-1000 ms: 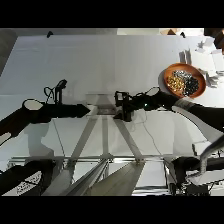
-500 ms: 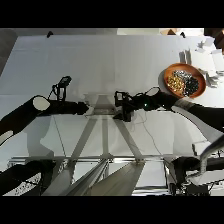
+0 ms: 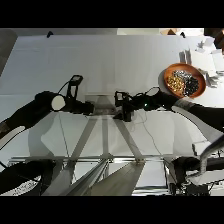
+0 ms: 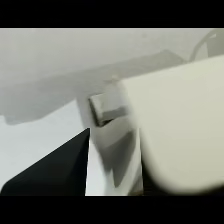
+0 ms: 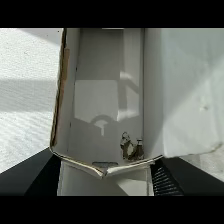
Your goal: Fold the box and place the chain.
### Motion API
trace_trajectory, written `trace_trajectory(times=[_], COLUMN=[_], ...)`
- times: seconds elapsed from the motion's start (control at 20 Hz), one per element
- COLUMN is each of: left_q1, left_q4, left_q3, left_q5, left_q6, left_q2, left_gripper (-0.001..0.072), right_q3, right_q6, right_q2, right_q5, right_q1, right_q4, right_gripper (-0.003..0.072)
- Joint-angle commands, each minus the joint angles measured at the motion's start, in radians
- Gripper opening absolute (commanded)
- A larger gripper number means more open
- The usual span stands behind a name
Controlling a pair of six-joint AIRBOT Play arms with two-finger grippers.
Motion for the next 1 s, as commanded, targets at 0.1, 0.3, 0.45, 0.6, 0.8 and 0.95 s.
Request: trace_trajectory(times=[0.1,0.3,0.45,0.6,0.8,0.95], left_q1=[-0.076,-0.077,-0.089,-0.088,-0.088,-0.088], left_q4=[0.265,0.286,0.288,0.286,0.286,0.286], left_q3=[0.039,0.039,0.039,0.041,0.041,0.041], left_q5=[-0.031,-0.071,-0.058,-0.021,-0.001,0.007], left_q6=[-0.382,-0.426,-0.455,-0.49,-0.489,-0.485], left_q2=[-0.046,-0.069,-0.077,-0.077,-0.077,-0.076], left_gripper=[0.0266,0.0266,0.0266,0.0004,0.0004,0.0168], right_q3=[0.0,0.0,0.0,0.0,0.0,0.0], right_q6=[0.0,0.0,0.0,0.0,0.0,0.0], right_q2=[0.001,0.001,0.001,0.001,0.001,0.001], right_q5=[0.0,0.0,0.0,0.0,0.0,0.0], right_q1=[0.0,0.0,0.0,0.0,0.0,0.0], right_q4=[0.001,0.001,0.001,0.001,0.001,0.001], right_gripper=[0.0549,0.0549,0.0549,0.0549,0.0549,0.0549])
